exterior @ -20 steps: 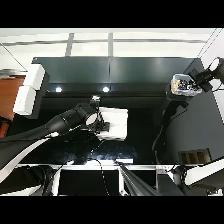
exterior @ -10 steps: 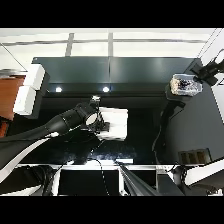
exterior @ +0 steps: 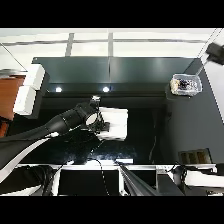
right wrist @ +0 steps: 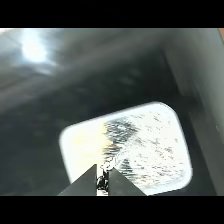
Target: Fold the box and place the chain.
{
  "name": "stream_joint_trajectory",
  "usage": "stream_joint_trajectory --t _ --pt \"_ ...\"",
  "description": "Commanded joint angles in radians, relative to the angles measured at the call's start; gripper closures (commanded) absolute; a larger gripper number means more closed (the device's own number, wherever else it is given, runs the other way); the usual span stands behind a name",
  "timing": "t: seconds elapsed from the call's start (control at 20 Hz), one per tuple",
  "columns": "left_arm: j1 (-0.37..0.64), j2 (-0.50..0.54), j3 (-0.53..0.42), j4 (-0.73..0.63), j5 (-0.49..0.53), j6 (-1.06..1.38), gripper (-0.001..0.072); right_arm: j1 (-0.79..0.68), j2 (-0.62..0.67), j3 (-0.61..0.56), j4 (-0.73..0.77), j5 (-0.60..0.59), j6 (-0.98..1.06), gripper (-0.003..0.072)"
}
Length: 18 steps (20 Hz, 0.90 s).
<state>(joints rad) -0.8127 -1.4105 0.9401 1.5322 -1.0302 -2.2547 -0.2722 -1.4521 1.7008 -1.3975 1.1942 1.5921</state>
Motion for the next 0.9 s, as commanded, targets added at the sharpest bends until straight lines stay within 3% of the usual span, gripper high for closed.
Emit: stream_joint_trajectory --t 0.0,0.1,0.5,0.85 --pt "0.001 0.000 0.001 0.001 0.000 0.000 0.0677 0.015 0.194 0.002 0.198 0.030 -0.151 0.0659" --pt "0.002 0.000 0.001 0.001 0.001 0.000 0.0676 0.037 0.296 0.002 0.270 0.046 -0.166 0.0659" --pt "0.001 0.000 0.001 0.000 -0.004 0.001 0.0677 0.177 0.592 0.002 0.270 0.103 -0.164 0.0659" --pt "0.002 0.000 0.001 0.001 0.000 0.001 0.0676 0.352 0.642 -0.017 0.325 0.280 -0.132 0.0658"
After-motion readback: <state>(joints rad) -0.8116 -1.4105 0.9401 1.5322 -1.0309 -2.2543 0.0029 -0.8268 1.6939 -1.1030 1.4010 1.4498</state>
